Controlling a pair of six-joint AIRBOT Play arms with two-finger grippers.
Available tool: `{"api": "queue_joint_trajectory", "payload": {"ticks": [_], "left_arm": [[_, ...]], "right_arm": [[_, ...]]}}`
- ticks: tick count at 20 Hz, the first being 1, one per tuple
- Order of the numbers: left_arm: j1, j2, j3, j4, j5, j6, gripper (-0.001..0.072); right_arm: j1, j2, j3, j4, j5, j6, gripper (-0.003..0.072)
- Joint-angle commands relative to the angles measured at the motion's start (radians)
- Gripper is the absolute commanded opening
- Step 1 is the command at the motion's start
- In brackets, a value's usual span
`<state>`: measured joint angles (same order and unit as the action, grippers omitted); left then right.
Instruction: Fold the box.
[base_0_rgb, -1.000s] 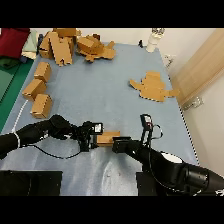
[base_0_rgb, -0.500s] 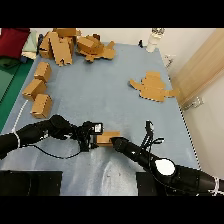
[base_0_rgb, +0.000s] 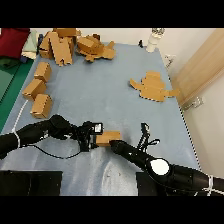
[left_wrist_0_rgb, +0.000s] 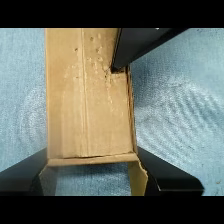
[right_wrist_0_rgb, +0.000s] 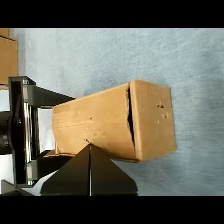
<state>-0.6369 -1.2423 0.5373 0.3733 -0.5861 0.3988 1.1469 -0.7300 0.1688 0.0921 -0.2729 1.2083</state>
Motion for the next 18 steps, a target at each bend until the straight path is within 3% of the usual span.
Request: {"api": "queue_joint_trajectory", "payload": {"ticks": [1,8,18], "left_arm": [[0.001,0.001,0.0,0.001,0.0,0.001,0.0402],[0.001,0.001,0.0,0.0,0.001,0.002,0.0402],[0.001,0.002,0.005,-0.041,0.011,-0.016,0.0402]], "right_arm": [[0.002,0.051,0.029,-0.035,0.003,0.005,0.0001],[0.001,0.266,0.069,-0.11,-0.159,-0.053,0.0002],[0.001,0.275,0.069,-0.111,-0.208,-0.111,0.0002]]}}
